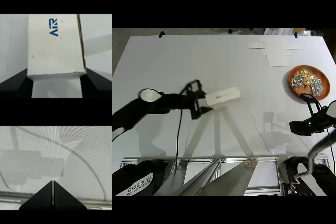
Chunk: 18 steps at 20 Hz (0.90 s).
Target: Fold the box and place the chain.
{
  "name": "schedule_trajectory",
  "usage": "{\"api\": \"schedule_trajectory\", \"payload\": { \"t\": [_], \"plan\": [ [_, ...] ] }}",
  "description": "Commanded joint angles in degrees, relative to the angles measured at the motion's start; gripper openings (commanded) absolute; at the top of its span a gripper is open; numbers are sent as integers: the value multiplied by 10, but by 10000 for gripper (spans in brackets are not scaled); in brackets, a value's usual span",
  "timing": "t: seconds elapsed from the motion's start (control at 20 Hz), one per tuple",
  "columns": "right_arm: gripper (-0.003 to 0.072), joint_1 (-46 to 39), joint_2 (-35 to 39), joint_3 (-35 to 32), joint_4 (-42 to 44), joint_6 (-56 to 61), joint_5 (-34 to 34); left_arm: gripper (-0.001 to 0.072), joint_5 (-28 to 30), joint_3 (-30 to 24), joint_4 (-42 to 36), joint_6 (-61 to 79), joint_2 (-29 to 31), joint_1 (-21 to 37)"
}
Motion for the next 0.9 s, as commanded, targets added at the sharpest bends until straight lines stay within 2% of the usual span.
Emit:
{"api": "schedule_trajectory", "payload": {
  "t": [0.0, 0.1, 0.25, 0.35, 0.5, 0.55, 0.65, 0.75, 0.8, 0.85],
  "plan": [
    [16, 0, 0, 0, 0, 0, 0, 9, 17, 1, 94, -187, 91, 125],
    [16, 0, 0, 0, 0, 0, 0, 8, 17, 1, 163, -261, 116, 200],
    [16, 0, 0, 0, 0, 0, 0, 10, 16, 0, 260, -410, 111, 289],
    [16, 0, 0, 0, 0, 0, 0, 10, 9, 0, 304, -481, 92, 318],
    [16, 0, 0, 0, 0, 0, 0, 13, -20, 0, 366, -512, 57, 323],
    [16, 0, 0, 0, 0, 0, 0, 42, -29, 0, 369, -516, 45, 323],
    [16, 0, 0, 0, 0, 0, 0, 164, -49, 0, 369, -521, 26, 323],
    [16, 0, 0, 0, 0, 0, 0, 166, -63, 0, 369, -520, 17, 323],
    [16, 0, 0, 0, 0, 0, 0, 237, -68, 0, 369, -520, 15, 323],
    [16, 0, 0, 0, 0, 0, 0, 354, -70, -1, 370, -521, 14, 323]
  ]
}}
